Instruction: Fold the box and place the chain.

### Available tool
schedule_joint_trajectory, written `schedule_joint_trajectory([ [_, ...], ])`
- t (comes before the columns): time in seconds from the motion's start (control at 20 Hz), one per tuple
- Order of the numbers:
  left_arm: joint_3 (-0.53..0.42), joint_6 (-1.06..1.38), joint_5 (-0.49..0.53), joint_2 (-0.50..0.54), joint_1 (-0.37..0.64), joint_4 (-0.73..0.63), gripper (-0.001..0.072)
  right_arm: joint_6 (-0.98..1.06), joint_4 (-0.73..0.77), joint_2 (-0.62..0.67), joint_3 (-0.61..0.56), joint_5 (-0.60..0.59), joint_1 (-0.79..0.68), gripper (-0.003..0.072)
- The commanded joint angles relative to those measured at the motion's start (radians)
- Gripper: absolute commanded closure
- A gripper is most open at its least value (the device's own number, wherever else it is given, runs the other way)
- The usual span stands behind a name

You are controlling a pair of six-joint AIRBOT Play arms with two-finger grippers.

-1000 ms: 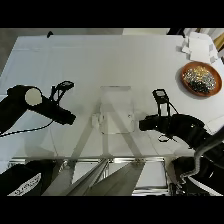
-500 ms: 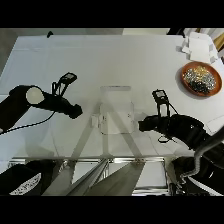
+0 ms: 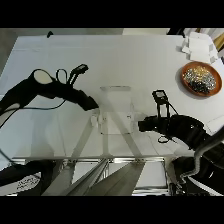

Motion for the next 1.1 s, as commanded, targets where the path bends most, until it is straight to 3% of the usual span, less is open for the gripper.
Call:
schedule_joint_trajectory([
  [0.0,0.067,0.166,-0.071,-0.119,0.005,-0.130,0.0063,-0.001,0.005,0.000,0.000,0.000,0.001,0.0673],
  [0.35,0.067,0.311,-0.078,-0.253,-0.028,-0.229,0.0068,-0.001,0.023,0.000,0.000,0.001,0.001,0.0672],
  [0.55,0.067,0.380,-0.056,-0.279,-0.063,-0.286,0.0107,-0.001,0.024,0.000,0.000,0.001,0.001,0.0672],
  [0.65,0.067,0.371,-0.049,-0.279,-0.062,-0.266,0.0346,-0.001,0.024,0.000,0.000,0.001,0.001,0.0672],
  [0.7,0.067,0.369,-0.047,-0.279,-0.056,-0.250,0.0401,-0.001,0.024,0.000,0.000,0.001,0.001,0.0672],
  [0.75,0.067,0.368,-0.048,-0.279,-0.050,-0.234,0.0405,-0.001,0.024,0.000,0.000,0.001,0.001,0.0672],
  [0.9,0.067,0.368,-0.055,-0.278,-0.044,-0.198,0.0619,-0.001,0.024,0.000,0.000,0.001,0.001,0.0672],
  [1.05,0.067,0.422,-0.055,-0.278,-0.048,-0.196,0.0685,-0.001,0.024,0.000,0.000,0.001,0.001,0.0672],
])
